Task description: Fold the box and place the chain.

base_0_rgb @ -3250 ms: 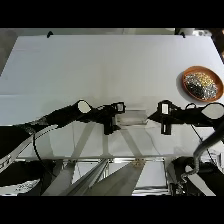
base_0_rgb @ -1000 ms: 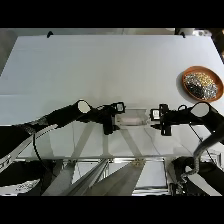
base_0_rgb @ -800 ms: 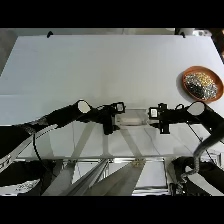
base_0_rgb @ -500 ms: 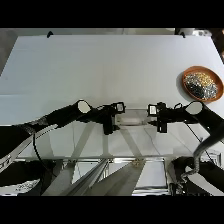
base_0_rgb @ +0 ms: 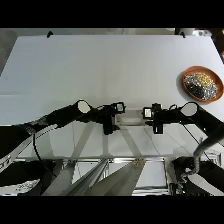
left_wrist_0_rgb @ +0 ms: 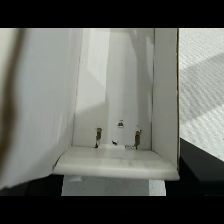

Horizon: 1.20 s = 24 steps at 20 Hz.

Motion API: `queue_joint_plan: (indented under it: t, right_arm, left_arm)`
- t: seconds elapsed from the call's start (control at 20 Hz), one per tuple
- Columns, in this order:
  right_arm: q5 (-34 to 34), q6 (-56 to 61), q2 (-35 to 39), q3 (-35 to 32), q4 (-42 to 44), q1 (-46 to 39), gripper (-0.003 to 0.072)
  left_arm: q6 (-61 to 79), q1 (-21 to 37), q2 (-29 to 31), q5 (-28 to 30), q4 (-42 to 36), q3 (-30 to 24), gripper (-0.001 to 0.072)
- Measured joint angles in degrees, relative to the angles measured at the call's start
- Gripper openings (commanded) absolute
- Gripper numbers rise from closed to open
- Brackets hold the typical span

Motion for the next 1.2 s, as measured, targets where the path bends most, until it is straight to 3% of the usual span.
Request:
queue_joint_plan:
  t: [0.35,0.55,0.6,0.7,0.75,0.8,0.9,1.2]
  right_arm:
    - [-0.7,0.0,-0.3,0.0,0.6,2.3,0.0185]
    - [-0.9,0.0,-1.2,0.0,1.0,2.7,0.0403]
    - [-0.9,0.0,-1.4,0.0,1.0,2.7,0.0491]
    - [-1.1,0.0,-1.6,0.0,1.1,2.8,0.0534]
    - [-1.1,0.0,-1.7,0.0,1.1,2.8,0.052]
    - [-1.1,0.0,-1.7,0.0,1.0,2.8,0.0442]
    - [-1.5,0.0,-1.9,0.0,0.7,2.8,0.0029]
    - [0.6,13.0,2.2,-0.1,-2.6,0.5,0.002]
  left_arm:
    - [0.0,0.0,0.0,-0.1,0.2,0.0,0.0438]
    - [0.0,0.0,0.0,0.0,0.1,0.0,0.0438]
    - [0.0,0.0,0.0,0.0,0.0,0.0,0.0438]
    - [0.0,0.0,0.0,0.0,0.0,0.0,0.0438]
    - [0.0,0.0,0.0,0.0,0.0,0.0,0.0438]
    - [0.0,0.0,0.0,0.0,0.0,0.0,0.0438]
    - [0.0,0.0,0.0,0.0,0.0,0.0,0.0438]
    - [-0.1,0.0,0.0,0.0,-0.2,0.0,0.0438]
